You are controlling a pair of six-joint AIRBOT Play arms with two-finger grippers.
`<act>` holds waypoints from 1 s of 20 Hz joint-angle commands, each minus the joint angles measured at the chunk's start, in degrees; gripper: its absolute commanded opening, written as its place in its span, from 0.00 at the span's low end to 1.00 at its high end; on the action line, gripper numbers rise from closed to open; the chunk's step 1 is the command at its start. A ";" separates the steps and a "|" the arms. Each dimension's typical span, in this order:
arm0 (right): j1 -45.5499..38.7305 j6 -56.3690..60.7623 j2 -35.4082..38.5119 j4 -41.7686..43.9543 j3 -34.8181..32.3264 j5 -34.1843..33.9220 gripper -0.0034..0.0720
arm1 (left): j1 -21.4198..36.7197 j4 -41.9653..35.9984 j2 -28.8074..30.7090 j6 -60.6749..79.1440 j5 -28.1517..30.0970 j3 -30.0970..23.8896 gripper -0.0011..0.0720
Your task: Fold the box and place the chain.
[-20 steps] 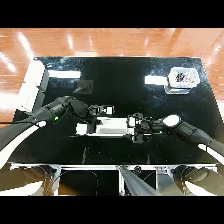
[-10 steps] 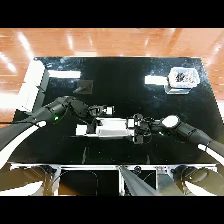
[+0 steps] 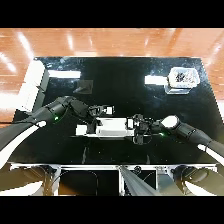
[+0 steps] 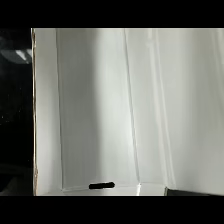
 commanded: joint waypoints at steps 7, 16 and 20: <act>0.15 0.39 -0.04 -0.48 0.07 -0.07 1.00 | 0.00 0.00 0.00 -0.13 -0.02 0.00 0.04; 0.15 0.39 -0.04 -0.46 0.07 -0.07 0.70 | 0.00 -0.50 0.00 -0.17 0.37 0.00 0.05; 0.15 0.39 -0.04 -0.48 0.07 -0.07 0.70 | -0.24 -0.90 0.00 -0.17 1.40 0.02 0.05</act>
